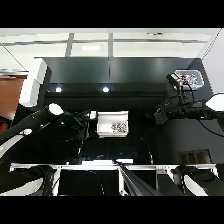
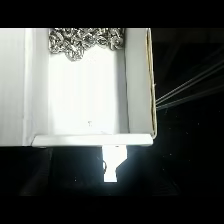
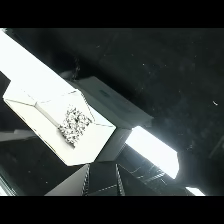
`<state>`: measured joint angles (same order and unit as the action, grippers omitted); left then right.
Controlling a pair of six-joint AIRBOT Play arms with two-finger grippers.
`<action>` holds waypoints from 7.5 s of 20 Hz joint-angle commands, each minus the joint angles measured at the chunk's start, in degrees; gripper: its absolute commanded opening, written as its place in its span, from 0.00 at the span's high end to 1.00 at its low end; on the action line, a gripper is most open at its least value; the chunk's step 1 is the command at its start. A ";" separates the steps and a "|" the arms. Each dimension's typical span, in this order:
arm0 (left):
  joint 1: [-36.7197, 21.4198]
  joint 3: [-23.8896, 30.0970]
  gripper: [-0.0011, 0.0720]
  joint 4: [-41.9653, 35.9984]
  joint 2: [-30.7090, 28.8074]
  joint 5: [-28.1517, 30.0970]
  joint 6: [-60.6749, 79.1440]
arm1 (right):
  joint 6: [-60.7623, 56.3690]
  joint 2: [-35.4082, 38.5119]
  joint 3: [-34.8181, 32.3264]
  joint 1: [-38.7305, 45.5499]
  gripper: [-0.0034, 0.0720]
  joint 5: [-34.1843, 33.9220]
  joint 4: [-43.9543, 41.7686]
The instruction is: Fold the box and place the chain.
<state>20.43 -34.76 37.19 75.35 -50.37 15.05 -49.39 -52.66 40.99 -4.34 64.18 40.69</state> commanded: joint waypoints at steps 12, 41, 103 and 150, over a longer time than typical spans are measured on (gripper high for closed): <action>5.79 -1.09 0.01 -1.90 0.59 5.84 3.56 | -0.37 0.00 -0.02 0.04 0.71 -0.61 -0.11; 6.34 -1.11 0.51 -3.48 0.59 4.87 2.51 | 15.80 -15.61 6.84 -18.18 0.21 -1.97 10.03; 6.34 -1.11 0.52 -3.58 0.59 1.97 2.51 | 31.52 -13.31 5.11 -25.68 0.69 -5.35 7.56; 6.34 -1.14 0.53 -3.58 0.59 3.91 2.54 | -12.46 -16.55 -9.05 -20.26 0.93 -17.42 -17.62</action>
<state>26.74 -35.86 33.67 75.92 -46.37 17.58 -60.18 -68.82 32.03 -24.14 48.42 20.27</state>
